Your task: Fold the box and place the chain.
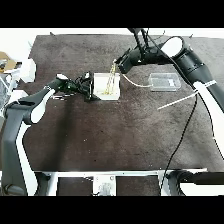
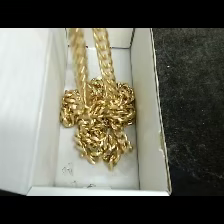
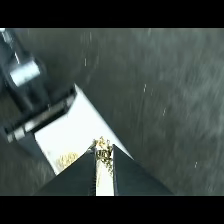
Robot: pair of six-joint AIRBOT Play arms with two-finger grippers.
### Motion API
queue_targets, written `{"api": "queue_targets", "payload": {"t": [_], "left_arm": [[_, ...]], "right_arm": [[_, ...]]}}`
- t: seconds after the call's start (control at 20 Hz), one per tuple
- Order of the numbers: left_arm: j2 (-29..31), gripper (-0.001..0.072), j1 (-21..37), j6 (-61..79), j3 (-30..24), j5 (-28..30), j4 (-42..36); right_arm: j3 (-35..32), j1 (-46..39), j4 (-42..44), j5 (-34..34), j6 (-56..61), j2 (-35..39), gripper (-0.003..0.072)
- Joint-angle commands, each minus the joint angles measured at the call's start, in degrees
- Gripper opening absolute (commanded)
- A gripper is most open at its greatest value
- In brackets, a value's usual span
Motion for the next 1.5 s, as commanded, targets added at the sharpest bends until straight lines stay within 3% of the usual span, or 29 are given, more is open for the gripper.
{"api": "queue_targets", "payload": {"t": [0.0,0.45,0.5,0.55,0.7,1.0,1.45], "left_arm": [[-0.02,0.0358,0.02,0.0,-0.02,0.02,0.02],[-0.02,0.0358,0.0,0.0,-0.02,0.02,0.02],[-0.02,0.0358,0.0,0.0,-0.02,0.02,0.02],[-0.02,0.0358,0.0,0.0,-0.02,0.02,0.02],[-0.02,0.0358,0.0,0.0,-0.02,0.02,0.02],[-0.02,0.0358,0.02,0.0,-0.02,0.02,0.02],[-0.02,0.0358,0.0,0.0,-0.02,0.02,0.02]], "right_arm": [[0.52,1.31,-0.02,-2.78,0.28,1.01,0.0002],[0.46,7.04,-2.19,-0.5,9.86,-10.45,0.001],[0.46,7.02,-5.46,-0.17,13.53,-11.65,0.0216],[0.39,6.99,-10.91,-0.15,17.57,-12.46,0.0282],[0.42,5.44,-23.67,1.44,27.5,-12.26,0.0275],[0.37,-6.78,-23.58,11.04,29.05,-13.25,0.0256],[0.5,-12.28,-23.65,11.19,19.17,-21.75,0.0284]]}}
